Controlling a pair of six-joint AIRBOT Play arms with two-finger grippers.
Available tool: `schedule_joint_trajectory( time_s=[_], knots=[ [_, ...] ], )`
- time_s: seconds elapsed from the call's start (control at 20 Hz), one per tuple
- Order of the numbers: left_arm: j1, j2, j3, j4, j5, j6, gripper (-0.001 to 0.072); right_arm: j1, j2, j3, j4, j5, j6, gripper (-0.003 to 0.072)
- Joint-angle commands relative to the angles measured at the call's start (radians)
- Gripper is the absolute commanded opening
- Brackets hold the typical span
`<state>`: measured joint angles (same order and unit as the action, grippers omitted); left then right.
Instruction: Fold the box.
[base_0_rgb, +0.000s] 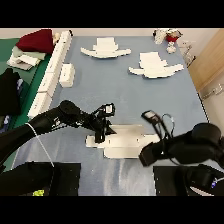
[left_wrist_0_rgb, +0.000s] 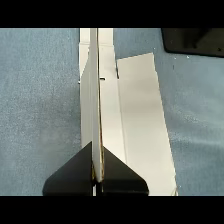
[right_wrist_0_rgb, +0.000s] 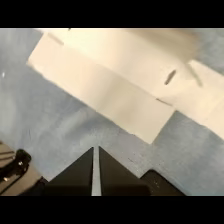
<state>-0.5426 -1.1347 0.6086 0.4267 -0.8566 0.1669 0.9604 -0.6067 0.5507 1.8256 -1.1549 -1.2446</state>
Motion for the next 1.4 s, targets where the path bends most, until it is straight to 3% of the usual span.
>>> schedule_joint_trajectory(
  time_s=[0.0,0.05,0.15,0.35,0.5,0.75,0.95,1.2,1.35],
  knots=[
    [0.000,-0.001,0.000,0.000,0.001,0.000,0.0012,0.315,-0.013,-0.031,-0.229,0.040,0.002,0.0547],
    [0.000,-0.001,0.000,0.000,0.002,0.000,0.0012,0.363,-0.043,-0.034,-0.336,0.053,0.002,0.0703],
    [0.000,-0.001,0.000,0.000,0.000,0.000,0.0012,0.393,-0.121,-0.034,-0.469,0.068,0.000,0.0706],
    [0.000,-0.001,0.000,0.000,0.002,0.000,0.0012,0.392,-0.280,-0.033,-0.534,0.145,-0.006,0.0706],
    [0.000,-0.001,0.000,0.000,0.000,0.000,0.0012,0.392,-0.332,-0.033,-0.579,0.171,-0.003,0.0706],
    [0.000,-0.001,0.000,0.000,0.000,0.000,0.0012,0.392,-0.332,-0.022,-0.729,0.151,0.206,0.0706],
    [0.000,-0.001,0.000,0.000,0.001,0.000,0.0012,0.392,-0.293,0.025,-0.749,0.011,0.332,0.0706],
    [0.000,-0.001,0.000,0.000,0.000,0.000,0.0012,0.381,-0.228,0.030,-0.810,0.023,0.280,0.0708],
    [0.000,-0.001,0.000,0.000,0.000,0.000,0.0012,0.308,-0.197,-0.010,-0.775,0.121,0.130,0.0708]
  ],
)
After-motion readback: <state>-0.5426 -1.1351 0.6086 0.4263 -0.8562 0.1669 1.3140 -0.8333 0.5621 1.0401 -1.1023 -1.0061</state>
